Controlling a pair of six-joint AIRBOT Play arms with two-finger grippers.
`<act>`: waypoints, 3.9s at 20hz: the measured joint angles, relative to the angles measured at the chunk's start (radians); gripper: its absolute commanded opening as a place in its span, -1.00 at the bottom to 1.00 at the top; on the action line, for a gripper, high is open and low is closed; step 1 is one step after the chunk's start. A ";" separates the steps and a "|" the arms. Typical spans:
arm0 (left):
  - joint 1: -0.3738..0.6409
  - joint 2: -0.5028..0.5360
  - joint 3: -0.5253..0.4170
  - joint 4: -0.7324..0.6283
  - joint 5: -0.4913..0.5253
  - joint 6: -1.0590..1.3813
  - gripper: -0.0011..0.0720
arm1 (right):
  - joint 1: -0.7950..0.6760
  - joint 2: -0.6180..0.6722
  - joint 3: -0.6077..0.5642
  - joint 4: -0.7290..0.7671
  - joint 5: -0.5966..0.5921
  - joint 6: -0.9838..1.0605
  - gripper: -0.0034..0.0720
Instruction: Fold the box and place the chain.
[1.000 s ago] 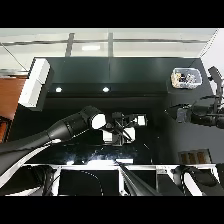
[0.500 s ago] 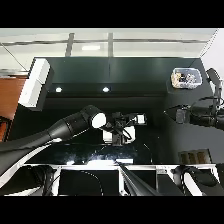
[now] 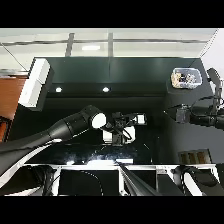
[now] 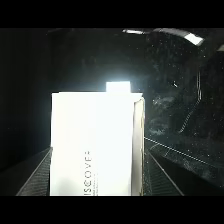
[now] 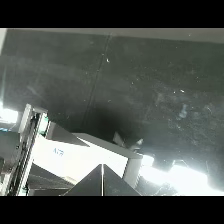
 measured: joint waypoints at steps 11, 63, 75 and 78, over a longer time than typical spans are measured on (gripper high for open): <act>0.000 0.006 0.002 0.017 0.003 -0.003 0.96 | 0.000 0.000 0.000 0.000 -0.002 0.000 -0.87; 1.016 0.193 -0.074 0.323 -0.646 -0.610 -0.36 | 0.000 0.000 0.000 0.000 -0.005 0.000 -0.87; 1.537 0.253 -0.098 0.242 -0.452 -0.378 -0.36 | 0.000 0.000 0.000 0.000 -0.014 -0.003 -0.87; 1.549 0.235 -0.100 0.206 -0.321 -0.261 -0.36 | 0.000 0.000 0.000 0.000 -0.003 -0.002 -0.87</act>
